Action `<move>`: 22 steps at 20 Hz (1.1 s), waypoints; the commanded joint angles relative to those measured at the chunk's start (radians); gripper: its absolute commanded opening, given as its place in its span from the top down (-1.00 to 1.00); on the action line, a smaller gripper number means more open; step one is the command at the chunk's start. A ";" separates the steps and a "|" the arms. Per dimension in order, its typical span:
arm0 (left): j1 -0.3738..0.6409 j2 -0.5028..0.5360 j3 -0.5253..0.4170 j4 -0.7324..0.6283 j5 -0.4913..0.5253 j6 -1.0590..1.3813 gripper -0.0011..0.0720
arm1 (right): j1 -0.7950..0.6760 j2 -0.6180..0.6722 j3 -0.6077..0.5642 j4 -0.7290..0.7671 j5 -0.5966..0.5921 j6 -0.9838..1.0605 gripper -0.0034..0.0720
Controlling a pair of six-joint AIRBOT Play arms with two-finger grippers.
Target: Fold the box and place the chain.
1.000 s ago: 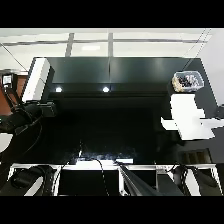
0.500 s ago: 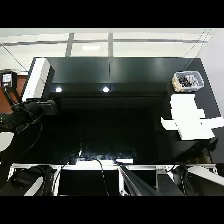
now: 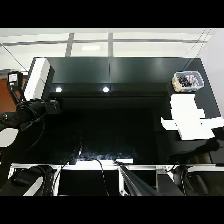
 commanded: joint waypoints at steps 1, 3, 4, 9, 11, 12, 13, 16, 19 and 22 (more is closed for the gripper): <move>0.001 -0.026 0.000 -0.013 0.002 0.002 -0.91 | 0.074 -0.106 0.055 0.017 0.163 -0.013 -0.96; 0.001 -0.037 0.000 -0.013 0.002 0.002 -0.91 | 0.113 -0.115 0.055 -0.042 0.168 -0.013 -0.96; 0.001 -0.040 0.000 -0.013 0.000 0.002 -0.91 | 0.129 -0.115 0.055 -0.089 0.169 -0.013 -0.96; 0.001 -0.040 0.000 -0.017 -0.001 0.002 -0.91 | 0.154 -0.120 0.055 -0.131 0.165 -0.015 -0.95; 0.001 -0.040 0.000 -0.017 -0.001 0.002 -0.91 | 0.154 -0.120 0.055 -0.131 0.160 -0.032 -0.39; 0.001 -0.040 0.000 -0.017 -0.001 0.002 -0.91 | 0.154 -0.120 0.055 -0.130 0.149 -0.039 -0.34; 0.001 -0.040 0.000 -0.017 -0.001 0.002 -0.91 | 0.154 -0.120 0.055 -0.125 0.145 -0.047 -0.34; 0.001 -0.040 0.000 -0.017 -0.001 0.002 -0.91 | 0.153 -0.120 0.056 -0.108 0.149 -0.055 -0.34; 0.001 -0.040 0.000 -0.040 -0.001 0.002 -0.91 | 0.144 -0.121 0.056 -0.102 0.175 -0.054 0.51; 0.001 -0.040 0.000 -0.044 -0.001 0.002 -0.91 | 0.137 -0.121 0.056 -0.083 0.188 -0.055 0.57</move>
